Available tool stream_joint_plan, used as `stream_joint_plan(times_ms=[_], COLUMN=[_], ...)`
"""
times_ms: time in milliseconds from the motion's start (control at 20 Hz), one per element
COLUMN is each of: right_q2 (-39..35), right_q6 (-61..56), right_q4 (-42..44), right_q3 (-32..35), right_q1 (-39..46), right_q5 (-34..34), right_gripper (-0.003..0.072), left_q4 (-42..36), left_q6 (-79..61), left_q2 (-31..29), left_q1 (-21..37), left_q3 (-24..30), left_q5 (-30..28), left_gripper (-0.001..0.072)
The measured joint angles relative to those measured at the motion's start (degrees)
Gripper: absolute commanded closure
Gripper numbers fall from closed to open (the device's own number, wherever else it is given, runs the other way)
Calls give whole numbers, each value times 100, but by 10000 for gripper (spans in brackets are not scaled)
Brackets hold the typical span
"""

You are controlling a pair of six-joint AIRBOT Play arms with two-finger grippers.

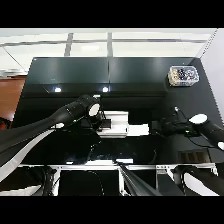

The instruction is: Fold the box and place the chain.

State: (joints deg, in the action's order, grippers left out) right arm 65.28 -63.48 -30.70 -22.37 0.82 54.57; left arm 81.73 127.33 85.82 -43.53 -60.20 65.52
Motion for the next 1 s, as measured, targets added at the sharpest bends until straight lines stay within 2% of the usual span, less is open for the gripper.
stream_joint_plan(times_ms=[50,100,150,200,450,800,850,1000], right_q2=[92,166,212,254,330,348,348,348], right_q6=[197,398,560,706,1036,1021,1008,894], right_q4=[238,448,595,708,968,1045,1043,953], right_q3=[-59,-160,-269,-389,-719,-835,-861,-1023], right_q1=[-190,-358,-474,-564,-824,-1292,-1357,-1532], right_q5=[-24,-4,79,153,385,356,323,245], right_gripper=[665,625,287,166,168,168,204,205], left_q4=[7,9,9,9,7,7,7,4], left_q6=[15,15,15,15,20,22,22,24], left_q2=[0,0,0,0,0,0,0,0], left_q1=[0,0,0,0,0,0,0,0], left_q3=[0,0,0,0,0,0,0,0], left_q5=[7,9,13,24,31,44,46,46], left_gripper=[678,678,678,678,678,678,678,678])
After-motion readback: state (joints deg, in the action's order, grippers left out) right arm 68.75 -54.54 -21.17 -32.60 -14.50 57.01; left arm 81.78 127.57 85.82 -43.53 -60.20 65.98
